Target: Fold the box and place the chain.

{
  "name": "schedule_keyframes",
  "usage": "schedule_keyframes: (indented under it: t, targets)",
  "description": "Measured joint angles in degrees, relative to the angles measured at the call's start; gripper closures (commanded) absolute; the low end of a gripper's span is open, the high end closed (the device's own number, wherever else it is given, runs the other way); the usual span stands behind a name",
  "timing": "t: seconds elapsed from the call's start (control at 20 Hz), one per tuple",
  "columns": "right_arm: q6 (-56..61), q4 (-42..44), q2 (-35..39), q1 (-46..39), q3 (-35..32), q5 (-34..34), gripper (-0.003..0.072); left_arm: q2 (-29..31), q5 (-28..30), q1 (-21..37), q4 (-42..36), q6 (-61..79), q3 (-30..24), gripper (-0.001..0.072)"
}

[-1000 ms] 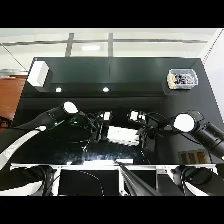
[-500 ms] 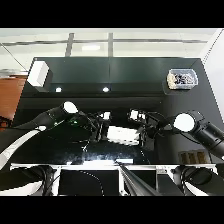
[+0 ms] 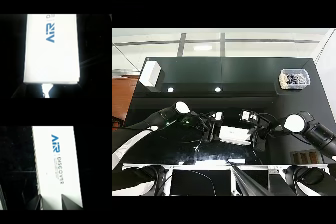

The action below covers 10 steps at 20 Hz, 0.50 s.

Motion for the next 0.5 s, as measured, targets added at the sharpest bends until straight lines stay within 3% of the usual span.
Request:
schedule_keyframes:
  t: [0.5]
  targets:
    - [3.8, -0.4, 0.1, 0.0, -0.1, 0.9, 0.0364, 0.0, 0.0, 0.0, 0.0, -0.1, 0.0, 0.02]
